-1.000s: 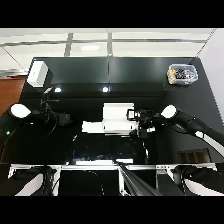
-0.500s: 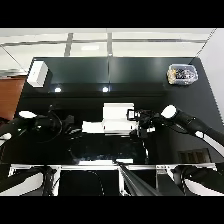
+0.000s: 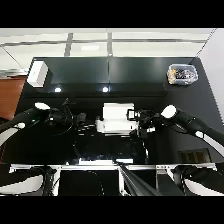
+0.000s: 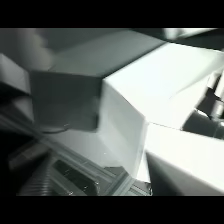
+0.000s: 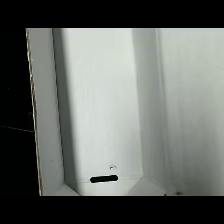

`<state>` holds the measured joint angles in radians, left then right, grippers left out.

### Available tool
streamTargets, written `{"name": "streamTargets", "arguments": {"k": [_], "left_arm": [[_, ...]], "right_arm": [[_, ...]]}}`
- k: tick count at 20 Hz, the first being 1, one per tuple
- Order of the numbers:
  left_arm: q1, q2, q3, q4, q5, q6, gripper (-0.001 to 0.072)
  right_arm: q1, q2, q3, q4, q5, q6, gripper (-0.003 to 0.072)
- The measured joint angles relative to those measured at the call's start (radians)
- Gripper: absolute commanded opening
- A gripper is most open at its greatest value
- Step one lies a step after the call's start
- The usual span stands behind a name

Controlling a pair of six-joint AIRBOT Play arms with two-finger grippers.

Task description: Fold the box and place the chain.

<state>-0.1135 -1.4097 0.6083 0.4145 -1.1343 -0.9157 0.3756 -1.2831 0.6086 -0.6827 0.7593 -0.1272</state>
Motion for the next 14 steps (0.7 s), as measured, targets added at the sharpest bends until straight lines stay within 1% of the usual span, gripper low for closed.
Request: {"name": "streamTargets", "arguments": {"k": [1,2,5,6,7,8,11,14], "left_arm": [[-0.003,-0.002,0.013,-0.005,-0.015,0.013,0.0702],[-0.006,-0.003,0.023,-0.012,-0.035,0.022,0.0673],[-0.026,-0.005,0.043,-0.023,-0.066,0.038,0.0664],[-0.034,-0.005,0.049,-0.027,-0.076,0.044,0.0568],[-0.047,-0.005,0.056,-0.027,-0.078,0.047,0.055],[-0.06,-0.005,0.063,-0.027,-0.078,0.047,0.0548],[-0.104,-0.005,0.095,-0.025,-0.075,0.027,0.0494],[-0.154,-0.005,0.146,0.049,-0.046,-0.069,0.0494]], "right_arm": [[0.0,0.0,0.0,0.0,0.0,0.0,0.0191],[0.0,0.0,0.0,0.0,0.0,0.0,0.0191],[0.0,0.0,0.0,0.0,0.0,0.0,0.0191],[0.0,0.0,0.0,0.0,0.0,0.0,0.0191],[0.0,0.0,0.0,0.0,0.0,0.0,0.0191],[0.0,0.0,0.0,0.0,0.0,0.0,0.0191],[0.0,0.0,0.0,0.0,0.0,0.0,0.0191],[0.0,0.0,0.0,0.0,0.0,0.0,0.0191]]}}
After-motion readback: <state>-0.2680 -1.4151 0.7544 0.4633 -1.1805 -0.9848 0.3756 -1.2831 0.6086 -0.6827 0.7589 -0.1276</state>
